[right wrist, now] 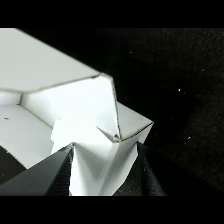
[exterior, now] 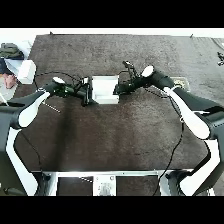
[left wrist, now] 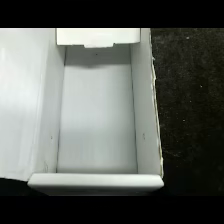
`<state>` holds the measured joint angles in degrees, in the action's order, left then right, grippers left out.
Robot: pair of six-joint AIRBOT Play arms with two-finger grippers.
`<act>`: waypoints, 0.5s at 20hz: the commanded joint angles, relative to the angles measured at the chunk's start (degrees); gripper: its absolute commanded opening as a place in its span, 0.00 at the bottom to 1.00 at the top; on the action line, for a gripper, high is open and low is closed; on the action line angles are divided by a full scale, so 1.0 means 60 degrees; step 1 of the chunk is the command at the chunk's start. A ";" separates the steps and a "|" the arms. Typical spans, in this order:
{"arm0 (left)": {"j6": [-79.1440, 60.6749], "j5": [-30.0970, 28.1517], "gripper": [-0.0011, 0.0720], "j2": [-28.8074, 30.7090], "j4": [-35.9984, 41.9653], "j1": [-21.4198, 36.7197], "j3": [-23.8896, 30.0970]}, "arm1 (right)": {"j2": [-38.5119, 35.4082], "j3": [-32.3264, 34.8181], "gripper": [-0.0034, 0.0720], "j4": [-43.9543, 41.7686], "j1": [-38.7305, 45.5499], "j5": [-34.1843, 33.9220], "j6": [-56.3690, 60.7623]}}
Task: Fold the box and place the chain.
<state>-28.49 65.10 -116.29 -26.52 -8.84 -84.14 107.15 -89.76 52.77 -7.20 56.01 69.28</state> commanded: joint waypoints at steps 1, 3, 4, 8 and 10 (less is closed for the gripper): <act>-0.0004 -0.0004 0.50 -0.0004 -0.0004 -0.0007 0.0000 | 0.0208 -0.0372 0.63 0.1144 -0.0299 -0.0117 0.0925; -0.0004 -0.0004 0.50 -0.0004 -0.0004 -0.0007 0.0000 | 0.0240 -0.0656 0.63 0.1967 -0.0474 0.0168 0.1453; -0.0004 -0.0004 0.50 -0.0004 -0.0004 -0.0007 -0.0004 | 0.0240 -0.0831 0.63 0.2339 -0.0557 0.0448 0.1705; -0.0004 -0.0004 0.50 -0.0004 -0.0004 -0.0007 0.0000 | 0.0240 -0.1494 0.63 0.3548 -0.0816 0.0892 0.3126; -0.0004 -0.0004 0.50 -0.0004 -0.0004 -0.0007 -0.0004 | 0.0244 -0.1643 0.63 0.3909 -0.0954 0.1151 0.3665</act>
